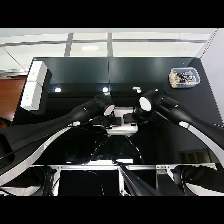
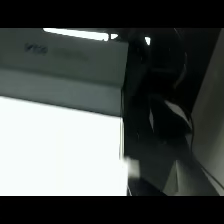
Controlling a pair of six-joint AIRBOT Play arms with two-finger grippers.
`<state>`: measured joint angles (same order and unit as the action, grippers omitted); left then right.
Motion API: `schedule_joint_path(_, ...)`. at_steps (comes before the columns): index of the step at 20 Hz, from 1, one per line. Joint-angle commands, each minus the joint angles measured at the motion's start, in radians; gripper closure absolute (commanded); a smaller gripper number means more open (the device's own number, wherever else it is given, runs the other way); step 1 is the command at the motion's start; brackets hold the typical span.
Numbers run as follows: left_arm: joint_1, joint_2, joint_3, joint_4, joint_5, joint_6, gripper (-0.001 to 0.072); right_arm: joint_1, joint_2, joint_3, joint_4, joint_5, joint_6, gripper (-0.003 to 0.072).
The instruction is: Fold the box and place the chain.
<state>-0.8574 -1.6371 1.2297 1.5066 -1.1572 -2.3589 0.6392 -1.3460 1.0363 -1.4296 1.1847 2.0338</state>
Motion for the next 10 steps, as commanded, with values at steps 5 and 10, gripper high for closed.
schedule_joint_path(5,0.000,0.000,0.000,0.000,0.000,-0.001,0.0685,0.000,0.333,0.015,-0.393,0.219,-0.026,0.0425)
schedule_joint_path(10,0.000,0.000,0.000,0.000,0.000,-0.001,0.0685,-0.124,0.434,-0.111,-0.720,0.203,-0.024,0.0425)
